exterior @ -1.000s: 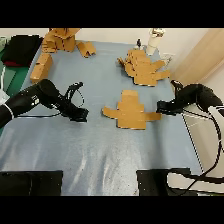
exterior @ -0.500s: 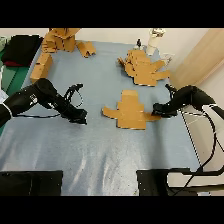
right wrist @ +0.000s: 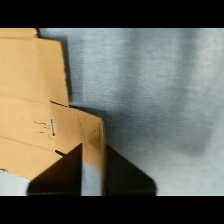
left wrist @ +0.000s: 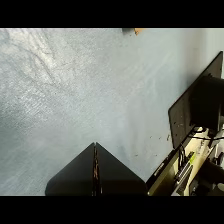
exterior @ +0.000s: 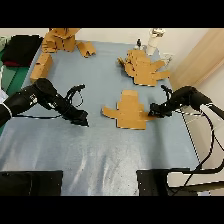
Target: Fold the box.
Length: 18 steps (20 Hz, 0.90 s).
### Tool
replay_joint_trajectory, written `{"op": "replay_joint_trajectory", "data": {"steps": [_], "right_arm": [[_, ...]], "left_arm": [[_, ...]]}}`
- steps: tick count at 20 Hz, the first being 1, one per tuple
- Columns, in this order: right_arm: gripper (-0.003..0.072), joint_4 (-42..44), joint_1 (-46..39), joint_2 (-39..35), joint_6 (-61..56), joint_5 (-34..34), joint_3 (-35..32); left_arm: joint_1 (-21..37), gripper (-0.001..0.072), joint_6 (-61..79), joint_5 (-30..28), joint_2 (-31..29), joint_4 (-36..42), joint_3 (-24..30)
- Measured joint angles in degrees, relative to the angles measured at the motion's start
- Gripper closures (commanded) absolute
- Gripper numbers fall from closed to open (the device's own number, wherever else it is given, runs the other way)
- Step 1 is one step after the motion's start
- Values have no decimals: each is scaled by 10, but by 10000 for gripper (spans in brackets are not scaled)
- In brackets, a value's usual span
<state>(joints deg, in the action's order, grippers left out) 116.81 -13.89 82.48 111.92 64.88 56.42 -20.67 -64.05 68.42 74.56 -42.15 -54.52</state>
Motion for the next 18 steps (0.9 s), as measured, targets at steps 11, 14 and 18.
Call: {"op": "replay_joint_trajectory", "data": {"steps": [11,14,18], "right_arm": [[686,181,68,-96,122,23,-117],[685,200,126,-158,142,-19,-198],[686,211,200,-245,159,-99,-290]], "left_arm": [[53,698,43,44,0,59,0],[83,698,65,87,0,78,0],[114,698,93,115,5,87,6]]}}
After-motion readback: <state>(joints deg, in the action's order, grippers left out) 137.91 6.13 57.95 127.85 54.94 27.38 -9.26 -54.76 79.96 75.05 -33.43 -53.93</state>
